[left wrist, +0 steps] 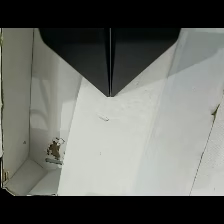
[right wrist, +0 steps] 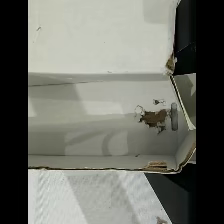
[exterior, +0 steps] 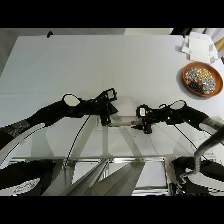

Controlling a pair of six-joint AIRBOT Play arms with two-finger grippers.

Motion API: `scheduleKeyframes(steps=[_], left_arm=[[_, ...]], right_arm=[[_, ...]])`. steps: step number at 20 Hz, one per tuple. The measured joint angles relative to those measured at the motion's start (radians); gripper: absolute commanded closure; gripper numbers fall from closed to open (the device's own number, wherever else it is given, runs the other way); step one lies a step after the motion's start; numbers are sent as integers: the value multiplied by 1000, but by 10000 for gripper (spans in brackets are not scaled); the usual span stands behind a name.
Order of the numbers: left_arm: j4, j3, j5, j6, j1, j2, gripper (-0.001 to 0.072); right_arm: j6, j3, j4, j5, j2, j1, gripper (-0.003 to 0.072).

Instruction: Fold the box and place the chain.

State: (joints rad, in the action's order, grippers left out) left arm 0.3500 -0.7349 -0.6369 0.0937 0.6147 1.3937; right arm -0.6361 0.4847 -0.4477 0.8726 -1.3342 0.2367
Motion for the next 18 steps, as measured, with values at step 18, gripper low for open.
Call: scheduleKeyframes(steps=[18], left_arm=[[376, 12, -275, -207, -147, -215, 705]], right_arm=[[-1, 0, -1, 3, 0, 0, 182]])
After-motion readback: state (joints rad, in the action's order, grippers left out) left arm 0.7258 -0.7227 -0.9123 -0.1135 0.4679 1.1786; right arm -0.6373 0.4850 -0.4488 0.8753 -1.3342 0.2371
